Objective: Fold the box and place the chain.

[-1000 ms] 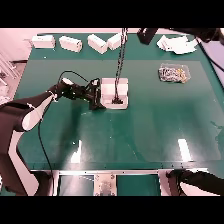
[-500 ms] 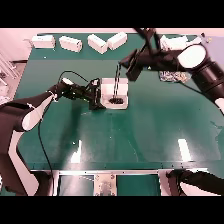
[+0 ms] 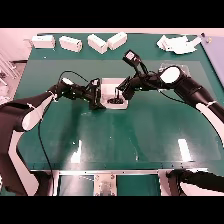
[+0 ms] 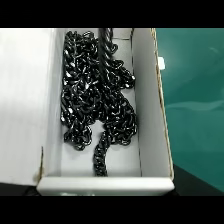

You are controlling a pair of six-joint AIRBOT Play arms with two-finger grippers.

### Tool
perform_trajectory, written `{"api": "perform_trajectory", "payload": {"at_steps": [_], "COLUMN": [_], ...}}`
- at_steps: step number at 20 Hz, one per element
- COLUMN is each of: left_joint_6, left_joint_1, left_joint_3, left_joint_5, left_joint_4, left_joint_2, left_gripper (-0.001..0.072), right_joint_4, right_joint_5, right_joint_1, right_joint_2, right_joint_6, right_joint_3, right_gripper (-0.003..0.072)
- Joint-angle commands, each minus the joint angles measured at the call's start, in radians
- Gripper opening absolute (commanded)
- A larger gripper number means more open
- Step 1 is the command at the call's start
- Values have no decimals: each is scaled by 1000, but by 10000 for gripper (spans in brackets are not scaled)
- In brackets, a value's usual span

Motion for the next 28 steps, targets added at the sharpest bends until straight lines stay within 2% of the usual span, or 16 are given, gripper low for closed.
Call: {"api": "perform_trajectory", "payload": {"at_steps": [1,6,7,8,9,15,16,18,21,23,25,26,28], "left_joint_6": [0,0,0,0,0,0,0,0,0,0,0,0,0], "left_joint_1": [1,1,1,1,1,1,1,1,1,1,1,1,1], "left_joint_3": [1,1,1,1,1,1,1,1,1,1,1,1,1], "left_joint_5": [0,0,0,0,0,0,1,0,1,0,0,0,0], "left_joint_4": [0,0,0,0,0,0,0,0,0,0,0,0,0], "left_joint_2": [1,1,1,1,1,1,1,1,1,1,1,1,1], "left_gripper": [627,627,626,627,627,627,627,627,627,627,627,627,627], "right_joint_4": [12,21,21,21,21,17,5,11,74,203,308,340,360], "right_joint_5": [-6,-97,-97,-97,-97,-97,-97,-93,47,101,124,166,277], "right_joint_1": [0,0,1,1,1,-8,-21,-61,-156,-230,-287,-310,-331], "right_joint_2": [-21,-21,-21,-21,-21,-21,-21,-21,-39,-67,-99,-124,-197], "right_joint_6": [-27,-55,-51,-52,-52,-61,-75,-138,-222,-289,-334,-354,-377], "right_joint_3": [-7,4,4,4,4,8,12,20,67,99,130,155,224], "right_gripper": [7,8,143,518,624,622,584,321,279,267,216,211,157]}}
